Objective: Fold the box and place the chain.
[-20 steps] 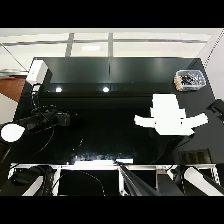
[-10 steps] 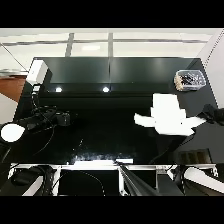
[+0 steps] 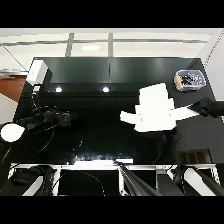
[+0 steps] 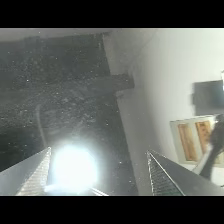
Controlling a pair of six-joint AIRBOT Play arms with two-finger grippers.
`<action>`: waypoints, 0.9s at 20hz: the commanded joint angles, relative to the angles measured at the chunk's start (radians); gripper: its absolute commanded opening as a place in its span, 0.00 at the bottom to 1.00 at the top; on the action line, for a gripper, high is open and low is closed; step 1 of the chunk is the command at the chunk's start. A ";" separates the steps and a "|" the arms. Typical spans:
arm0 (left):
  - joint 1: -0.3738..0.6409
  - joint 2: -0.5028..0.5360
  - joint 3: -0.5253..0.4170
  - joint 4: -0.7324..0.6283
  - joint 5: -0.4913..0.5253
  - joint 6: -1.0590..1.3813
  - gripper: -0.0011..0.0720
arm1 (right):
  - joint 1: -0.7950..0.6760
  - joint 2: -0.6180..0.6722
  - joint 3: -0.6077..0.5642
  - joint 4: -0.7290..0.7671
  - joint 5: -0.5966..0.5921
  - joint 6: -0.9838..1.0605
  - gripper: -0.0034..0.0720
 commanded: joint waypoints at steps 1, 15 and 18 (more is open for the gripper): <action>-0.001 0.000 0.000 -0.056 -0.004 0.000 0.98 | 0.181 0.242 -0.141 0.040 0.143 0.150 0.09; 0.028 -0.201 0.001 -0.423 -0.262 0.075 0.98 | 0.830 0.482 -0.513 -0.014 0.496 0.463 0.09; 0.042 -0.395 0.018 -0.631 -0.323 0.318 0.98 | 0.830 0.482 -0.513 -0.014 0.492 0.463 0.09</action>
